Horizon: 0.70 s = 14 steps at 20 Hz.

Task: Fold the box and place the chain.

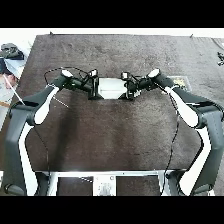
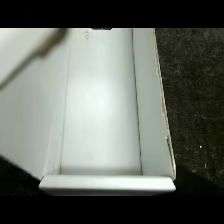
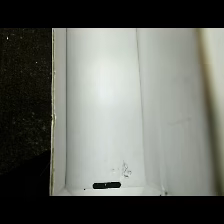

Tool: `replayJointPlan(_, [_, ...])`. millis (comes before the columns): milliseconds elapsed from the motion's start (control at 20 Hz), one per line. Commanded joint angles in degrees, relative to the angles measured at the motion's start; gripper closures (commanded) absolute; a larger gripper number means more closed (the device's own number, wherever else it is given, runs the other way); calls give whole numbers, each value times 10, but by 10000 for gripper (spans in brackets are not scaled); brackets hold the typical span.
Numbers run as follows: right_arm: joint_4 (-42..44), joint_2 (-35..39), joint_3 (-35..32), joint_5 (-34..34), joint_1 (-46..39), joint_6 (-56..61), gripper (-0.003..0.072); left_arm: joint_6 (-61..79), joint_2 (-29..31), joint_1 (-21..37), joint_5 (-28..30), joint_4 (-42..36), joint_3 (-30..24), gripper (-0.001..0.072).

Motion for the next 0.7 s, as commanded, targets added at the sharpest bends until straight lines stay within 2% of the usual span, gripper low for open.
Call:
replayJointPlan(0, [0, 0, 0, 0, 0, 0, 417, -1, 0, -1, -2, 0, 0, 0])
replayJointPlan(250, [0, 0, 0, 0, 0, 0, 417, -2, -1, -1, -5, 4, 0, 16])
replayJointPlan(300, [0, 0, 0, 0, 0, 0, 417, -8, -2, -1, -8, 5, 0, 115])
replayJointPlan(500, [0, 0, 0, 0, 0, 0, 417, -8, -3, -8, -10, 17, 0, 115])
replayJointPlan(600, [0, 0, 0, 0, 0, 0, 417, -11, -3, -13, -13, 25, 0, 425])
replayJointPlan(650, [0, 0, 0, 0, 0, 0, 417, -12, -3, -12, -13, 26, 0, 424])
